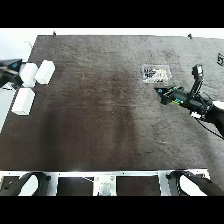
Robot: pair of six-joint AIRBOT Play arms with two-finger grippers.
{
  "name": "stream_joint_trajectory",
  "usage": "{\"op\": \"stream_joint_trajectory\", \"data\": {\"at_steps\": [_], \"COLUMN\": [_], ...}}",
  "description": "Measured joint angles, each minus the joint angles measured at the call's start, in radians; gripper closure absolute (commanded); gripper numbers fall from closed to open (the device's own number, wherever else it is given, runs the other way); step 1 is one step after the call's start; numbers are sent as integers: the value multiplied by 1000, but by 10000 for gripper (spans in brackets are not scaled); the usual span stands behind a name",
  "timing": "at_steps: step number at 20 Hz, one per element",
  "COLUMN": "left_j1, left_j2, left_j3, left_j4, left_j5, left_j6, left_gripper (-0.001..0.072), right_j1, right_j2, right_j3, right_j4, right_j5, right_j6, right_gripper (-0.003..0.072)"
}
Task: Fold the box and place the chain.
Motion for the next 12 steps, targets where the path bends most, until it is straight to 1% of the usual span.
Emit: {"op": "stream_joint_trajectory", "data": {"at_steps": [3,5,6,8,10,12], "left_j1": [-227,-335,-374,-418,-441,-455], "left_j2": [13,17,18,20,20,21], "left_j3": [-17,-57,-86,-152,-221,-295], "left_j4": [-14,-22,-27,-65,-148,-261], "left_j5": [169,266,287,298,297,268], "left_j6": [24,42,50,84,161,262], "left_gripper": [695,695,695,694,695,694], "right_j1": [0,0,0,-1,-1,-1], "right_j2": [78,134,166,239,316,390], "right_j3": [-3,-21,-40,-103,-181,-260], "right_j4": [-32,-69,-81,-100,-109,-117], "right_j5": [-45,-75,-96,-152,-204,-240], "right_j6": [-6,-8,-9,-10,-13,-13], "right_gripper": [680,680,680,680,679,680]}}
